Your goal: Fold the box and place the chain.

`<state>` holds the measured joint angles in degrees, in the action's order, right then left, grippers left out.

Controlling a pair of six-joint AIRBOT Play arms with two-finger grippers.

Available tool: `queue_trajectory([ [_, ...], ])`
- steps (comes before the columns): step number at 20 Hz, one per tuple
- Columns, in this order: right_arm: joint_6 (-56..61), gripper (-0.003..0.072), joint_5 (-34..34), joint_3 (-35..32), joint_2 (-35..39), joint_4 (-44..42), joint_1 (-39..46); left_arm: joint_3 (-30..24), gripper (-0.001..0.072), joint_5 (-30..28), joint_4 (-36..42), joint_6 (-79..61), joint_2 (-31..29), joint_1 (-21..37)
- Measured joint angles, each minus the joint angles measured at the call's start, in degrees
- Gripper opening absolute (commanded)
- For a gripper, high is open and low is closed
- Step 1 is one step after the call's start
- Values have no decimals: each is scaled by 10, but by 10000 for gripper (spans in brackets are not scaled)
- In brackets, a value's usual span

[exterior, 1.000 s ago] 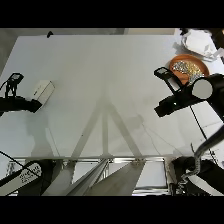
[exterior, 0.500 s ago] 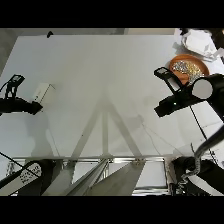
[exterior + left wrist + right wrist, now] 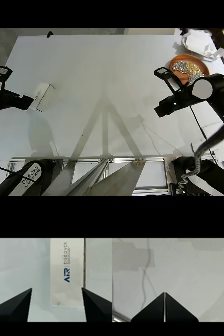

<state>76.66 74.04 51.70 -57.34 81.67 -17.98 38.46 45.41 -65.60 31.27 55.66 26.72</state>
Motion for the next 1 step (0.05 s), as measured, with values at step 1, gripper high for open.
queue_trajectory([
  [1,0,20,0,0,0,0,0,0,707,0,0,0,-4,0],
])
